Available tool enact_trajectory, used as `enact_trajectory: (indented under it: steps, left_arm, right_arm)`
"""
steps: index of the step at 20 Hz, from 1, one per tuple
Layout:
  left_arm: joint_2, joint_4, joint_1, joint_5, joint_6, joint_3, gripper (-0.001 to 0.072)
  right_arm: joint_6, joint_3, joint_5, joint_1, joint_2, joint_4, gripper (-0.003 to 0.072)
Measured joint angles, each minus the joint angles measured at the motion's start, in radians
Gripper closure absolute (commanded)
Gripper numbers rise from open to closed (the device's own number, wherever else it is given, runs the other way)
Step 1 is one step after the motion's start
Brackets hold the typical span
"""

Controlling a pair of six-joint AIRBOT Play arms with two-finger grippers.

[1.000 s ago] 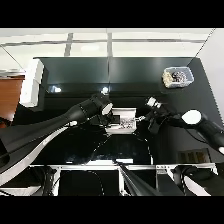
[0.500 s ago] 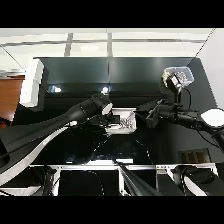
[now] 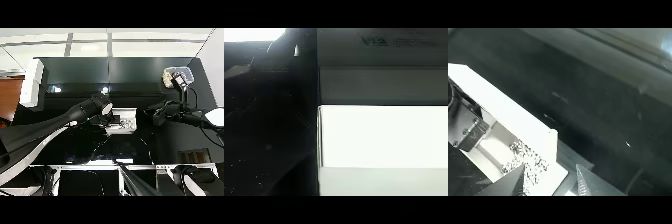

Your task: Fold the box and place the chain.

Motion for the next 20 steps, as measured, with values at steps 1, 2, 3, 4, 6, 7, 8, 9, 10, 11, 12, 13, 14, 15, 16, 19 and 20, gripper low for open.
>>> enact_trajectory:
  steps: [1,2,3,4,6,7,8,9,10,11,12,13,14,15,16,19,20]
  left_arm:
    - [0.000,0.000,0.000,0.003,0.002,0.000,0.0679]
    - [0.000,0.000,0.000,0.003,0.010,0.000,0.0602]
    - [0.000,-0.001,0.000,0.005,0.019,0.002,0.0363]
    - [0.002,-0.003,-0.001,0.004,0.025,0.007,0.0155]
    - [0.018,0.006,-0.006,-0.003,0.035,0.020,0.0133]
    - [0.036,0.016,-0.010,-0.012,0.047,0.026,0.0133]
    - [0.057,0.027,-0.014,-0.020,0.064,0.029,0.0133]
    - [0.085,0.042,-0.019,-0.025,0.090,0.031,0.0133]
    - [0.116,0.056,-0.023,-0.035,0.122,0.031,0.0133]
    - [0.154,0.069,-0.026,-0.056,0.162,0.025,0.0133]
    - [0.192,0.085,-0.025,-0.077,0.201,0.011,0.0134]
    - [0.238,0.101,-0.016,-0.100,0.240,-0.013,0.0134]
    - [0.283,0.119,0.003,-0.112,0.269,-0.048,0.0134]
    - [0.333,0.135,0.035,-0.128,0.293,-0.096,0.0134]
    - [0.381,0.135,0.076,-0.136,0.313,-0.148,0.0134]
    - [0.513,0.005,0.251,-0.068,0.457,-0.339,0.0133]
    - [0.539,-0.085,0.307,-0.035,0.559,-0.395,0.0131]
  right_arm:
    - [0.006,0.000,0.009,-0.005,0.000,-0.010,0.0307]
    - [0.013,0.000,0.018,-0.009,0.000,-0.015,0.0307]
    - [0.016,0.000,0.027,-0.012,0.000,-0.020,0.0307]
    - [0.022,0.000,0.039,-0.014,0.000,-0.026,0.0307]
    - [0.025,0.000,0.062,-0.016,0.000,-0.034,0.0307]
    - [0.027,0.000,0.072,-0.017,0.000,-0.036,0.0307]
    - [0.029,0.000,0.078,-0.018,0.000,-0.040,0.0307]
    - [0.029,0.000,0.083,-0.018,0.000,-0.041,0.0307]
    - [0.029,0.000,0.088,-0.018,0.000,-0.042,0.0307]
    - [0.029,0.000,0.090,-0.018,0.000,-0.044,0.0307]
    - [0.031,0.000,0.092,-0.019,0.000,-0.045,0.0307]
    - [0.031,0.000,0.093,-0.019,0.000,-0.048,0.0307]
    - [0.031,0.000,0.094,-0.019,0.000,-0.052,0.0307]
    - [0.031,0.000,0.097,-0.019,0.000,-0.057,0.0307]
    - [0.031,0.000,0.097,-0.019,0.000,-0.061,0.0307]
    - [0.033,0.000,0.100,-0.019,0.000,-0.066,0.0307]
    - [0.035,0.000,0.101,-0.019,0.000,-0.067,0.0307]
